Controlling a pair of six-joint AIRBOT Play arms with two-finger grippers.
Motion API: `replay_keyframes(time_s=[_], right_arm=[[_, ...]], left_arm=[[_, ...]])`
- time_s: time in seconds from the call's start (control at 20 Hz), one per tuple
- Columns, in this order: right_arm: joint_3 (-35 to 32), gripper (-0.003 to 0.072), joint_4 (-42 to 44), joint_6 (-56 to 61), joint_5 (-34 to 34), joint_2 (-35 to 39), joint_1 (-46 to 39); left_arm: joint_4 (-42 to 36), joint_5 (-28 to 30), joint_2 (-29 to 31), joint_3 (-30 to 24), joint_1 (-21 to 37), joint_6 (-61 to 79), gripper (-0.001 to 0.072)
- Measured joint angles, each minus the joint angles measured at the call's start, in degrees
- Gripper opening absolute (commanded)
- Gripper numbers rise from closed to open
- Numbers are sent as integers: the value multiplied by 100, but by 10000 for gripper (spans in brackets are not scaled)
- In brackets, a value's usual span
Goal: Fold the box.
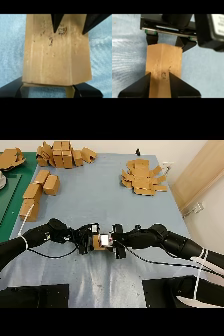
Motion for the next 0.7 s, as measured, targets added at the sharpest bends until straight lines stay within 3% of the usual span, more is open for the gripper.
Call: replay_keyframes(time_s=[0.35, 0.7], right_arm=[[0, 378, -544, 142, 466, 7, 131], [4, 378, -645, 164, 380, -24, 323]], left_arm=[[0, 9, 0, 0, 0, -2, 591], [0, 4, 0, 0, 0, 0, 592]])
